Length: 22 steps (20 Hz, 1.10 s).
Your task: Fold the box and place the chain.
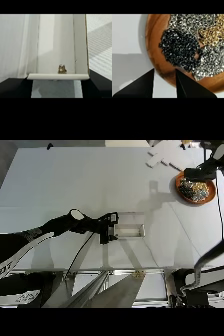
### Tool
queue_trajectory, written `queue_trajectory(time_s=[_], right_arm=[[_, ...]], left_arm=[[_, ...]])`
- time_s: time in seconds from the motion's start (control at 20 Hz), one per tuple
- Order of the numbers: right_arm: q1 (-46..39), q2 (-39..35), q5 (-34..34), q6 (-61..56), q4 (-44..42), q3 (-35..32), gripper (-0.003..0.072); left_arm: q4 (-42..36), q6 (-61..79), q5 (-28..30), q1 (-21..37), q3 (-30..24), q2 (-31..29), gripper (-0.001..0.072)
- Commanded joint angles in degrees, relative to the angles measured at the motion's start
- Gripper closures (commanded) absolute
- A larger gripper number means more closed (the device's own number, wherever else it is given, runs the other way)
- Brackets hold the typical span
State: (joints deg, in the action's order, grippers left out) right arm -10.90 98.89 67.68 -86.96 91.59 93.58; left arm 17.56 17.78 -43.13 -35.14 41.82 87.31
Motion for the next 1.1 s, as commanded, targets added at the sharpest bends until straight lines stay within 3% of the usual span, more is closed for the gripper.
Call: queue_trajectory(time_s=[0.0,0.55,0.65,0.7,1.05], right_arm=[[-1.4,5.7,-1.3,0.4,1.6,1.5,0.0429],[-1.4,10.6,0.2,-0.1,3.2,1.5,0.0456],[-1.4,10.9,0.2,0.0,3.6,1.5,0.0523],[-1.4,10.8,0.1,0.0,4.0,1.5,0.0676],[-1.4,3.8,1.3,0.6,5.5,1.5,0.0675]], left_arm=[[0.0,0.0,0.0,0.0,0.0,0.0,0.0480],[0.0,0.0,0.0,0.0,0.0,0.0,0.0480],[0.0,0.0,0.0,0.0,0.0,0.0,0.0480],[0.0,0.0,0.0,0.0,0.0,0.0,0.0480],[0.0,0.0,0.0,0.0,0.0,0.0,0.0480]])
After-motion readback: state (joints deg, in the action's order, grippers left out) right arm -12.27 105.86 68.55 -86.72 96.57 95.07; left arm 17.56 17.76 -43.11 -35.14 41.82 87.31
